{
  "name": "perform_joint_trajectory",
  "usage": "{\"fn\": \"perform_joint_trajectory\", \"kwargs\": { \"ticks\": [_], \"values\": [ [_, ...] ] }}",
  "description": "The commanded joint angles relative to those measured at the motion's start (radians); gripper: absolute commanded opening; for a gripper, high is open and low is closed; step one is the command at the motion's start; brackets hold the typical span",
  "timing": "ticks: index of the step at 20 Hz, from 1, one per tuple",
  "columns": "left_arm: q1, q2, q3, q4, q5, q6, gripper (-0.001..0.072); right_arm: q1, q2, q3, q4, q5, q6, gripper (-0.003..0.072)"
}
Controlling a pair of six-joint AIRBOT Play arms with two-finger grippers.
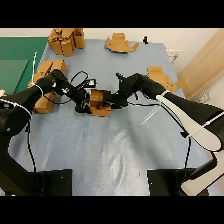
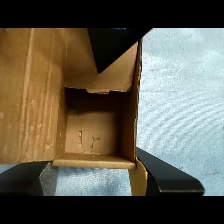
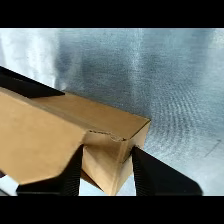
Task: Fold the box.
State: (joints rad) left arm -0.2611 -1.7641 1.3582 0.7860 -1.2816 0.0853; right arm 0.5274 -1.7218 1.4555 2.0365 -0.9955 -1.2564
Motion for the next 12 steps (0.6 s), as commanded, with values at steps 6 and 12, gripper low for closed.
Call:
{"fn": "perform_joint_trajectory", "kwargs": {
  "ticks": [6,12],
  "values": [
    [-0.001,0.0,0.0,-0.001,-0.001,-0.005,0.0058,0.113,-0.081,0.172,-0.317,-0.185,0.282,0.0457],
    [-0.001,0.0,0.0,-0.001,0.0,-0.007,0.0058,0.154,-0.145,0.289,-0.451,-0.344,0.405,0.0457]
  ]
}}
